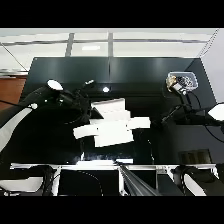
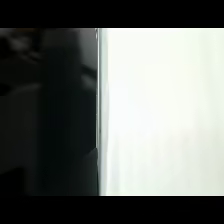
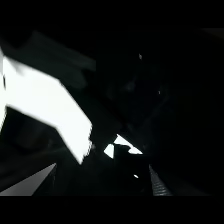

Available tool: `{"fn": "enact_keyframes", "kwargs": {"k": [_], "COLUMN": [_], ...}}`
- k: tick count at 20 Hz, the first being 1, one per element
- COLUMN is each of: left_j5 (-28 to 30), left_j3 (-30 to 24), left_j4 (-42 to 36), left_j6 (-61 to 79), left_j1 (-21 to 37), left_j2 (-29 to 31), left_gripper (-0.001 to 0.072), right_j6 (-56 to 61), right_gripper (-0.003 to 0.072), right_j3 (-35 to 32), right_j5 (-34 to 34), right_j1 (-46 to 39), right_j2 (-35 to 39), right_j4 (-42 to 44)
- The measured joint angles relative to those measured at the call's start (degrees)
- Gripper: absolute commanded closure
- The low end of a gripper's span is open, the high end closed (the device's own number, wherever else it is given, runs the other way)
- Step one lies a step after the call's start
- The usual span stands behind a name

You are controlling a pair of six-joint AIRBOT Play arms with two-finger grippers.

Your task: Fold the box and place the chain.

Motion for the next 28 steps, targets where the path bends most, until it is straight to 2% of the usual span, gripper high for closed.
{"fn": "enact_keyframes", "kwargs": {"k": [5,10,19,28], "left_j5": [11.85,17.64,18.86,17.77], "left_j3": [-1.57,-5.20,-6.82,-7.23], "left_j4": [3.21,3.74,3.80,3.91], "left_j6": [7.30,10.05,11.47,11.91], "left_j1": [-8.04,-10.91,-11.45,-10.12], "left_j2": [1.84,2.25,2.32,2.56], "left_gripper": [0.0686,0.0684,0.0681,0.0687], "right_j6": [-3.21,-5.99,-14.99,-21.88], "right_gripper": [0.0023,0.0024,0.0024,0.0029], "right_j3": [-0.55,-2.38,-5.49,-5.81], "right_j5": [-4.39,-9.70,-14.27,-12.31], "right_j1": [6.03,13.55,25.59,27.82], "right_j2": [-0.13,-1.53,-5.84,-7.56], "right_j4": [-5.73,-7.39,-7.02,-2.21]}}
